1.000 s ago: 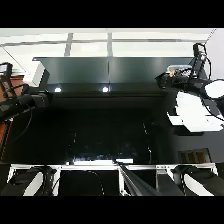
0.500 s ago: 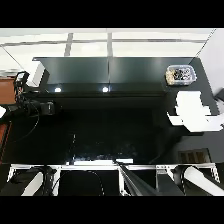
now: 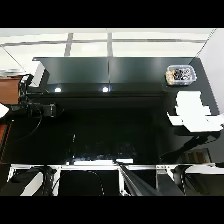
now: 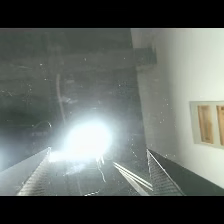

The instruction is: Fold the box and place the chain.

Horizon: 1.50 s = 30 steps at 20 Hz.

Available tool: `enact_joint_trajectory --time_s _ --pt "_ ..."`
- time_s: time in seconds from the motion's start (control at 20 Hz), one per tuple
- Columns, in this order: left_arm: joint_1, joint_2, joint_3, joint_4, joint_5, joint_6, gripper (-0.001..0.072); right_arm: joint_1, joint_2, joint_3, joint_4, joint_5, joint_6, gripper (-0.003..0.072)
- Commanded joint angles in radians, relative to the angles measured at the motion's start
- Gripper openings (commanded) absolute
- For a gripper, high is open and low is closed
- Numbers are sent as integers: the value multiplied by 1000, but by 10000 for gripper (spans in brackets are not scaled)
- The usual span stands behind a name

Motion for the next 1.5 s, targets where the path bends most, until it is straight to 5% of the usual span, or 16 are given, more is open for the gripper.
enact_joint_trajectory --time_s 0.0,0.25,0.55,0.95,1.3,1.45 --pt "-1 -24 0 -13 -8 0 709 25 -72 52 82 64 -219 652" --pt "-1 -29 0 -19 -5 0 709 50 -70 52 37 73 -232 13" --pt "0 -29 0 -27 29 0 709 93 45 -4 216 192 -257 15" --pt "-3 -36 -1 -95 3 0 709 321 388 -410 583 121 -407 15" --pt "-138 -157 5 -274 37 14 708 735 719 -929 881 -330 -459 15" --pt "-204 -251 39 -401 60 88 706 934 760 -1048 970 -483 -459 15"
